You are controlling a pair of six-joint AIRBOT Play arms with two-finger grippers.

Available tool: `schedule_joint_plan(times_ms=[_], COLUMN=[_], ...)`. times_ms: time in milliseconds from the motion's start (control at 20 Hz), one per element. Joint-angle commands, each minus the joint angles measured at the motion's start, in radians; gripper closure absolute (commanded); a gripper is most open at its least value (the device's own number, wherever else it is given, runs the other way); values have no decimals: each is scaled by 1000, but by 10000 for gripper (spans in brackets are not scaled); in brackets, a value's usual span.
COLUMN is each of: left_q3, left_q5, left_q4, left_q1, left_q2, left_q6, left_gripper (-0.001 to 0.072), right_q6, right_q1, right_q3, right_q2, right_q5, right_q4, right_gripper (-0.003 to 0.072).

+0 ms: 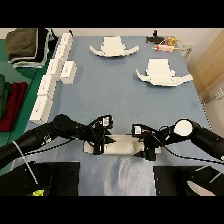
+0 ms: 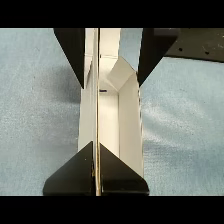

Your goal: Fold the box.

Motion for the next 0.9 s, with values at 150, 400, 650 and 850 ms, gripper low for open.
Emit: schedule_joint_plan(times_ms=[150, 400, 650, 850], left_q3=[0, 0, 0, 0], left_q5=[0, 0, 0, 0], left_q4=[0, 0, 0, 0], left_q1=[0, 0, 0, 0], left_q2=[0, 0, 0, 0], left_q6=[0, 0, 0, 0], left_gripper=[694, 693, 693, 694], right_q6=[-172, -172, -193, -212], right_q1=[0, 0, 0, 0], right_q3=[-109, -135, -160, -169], right_q2=[35, 34, 34, 34], right_q5=[-192, -199, -206, -213], right_q4=[145, 138, 138, 145], right_gripper=[-3, -2, 0, 110])
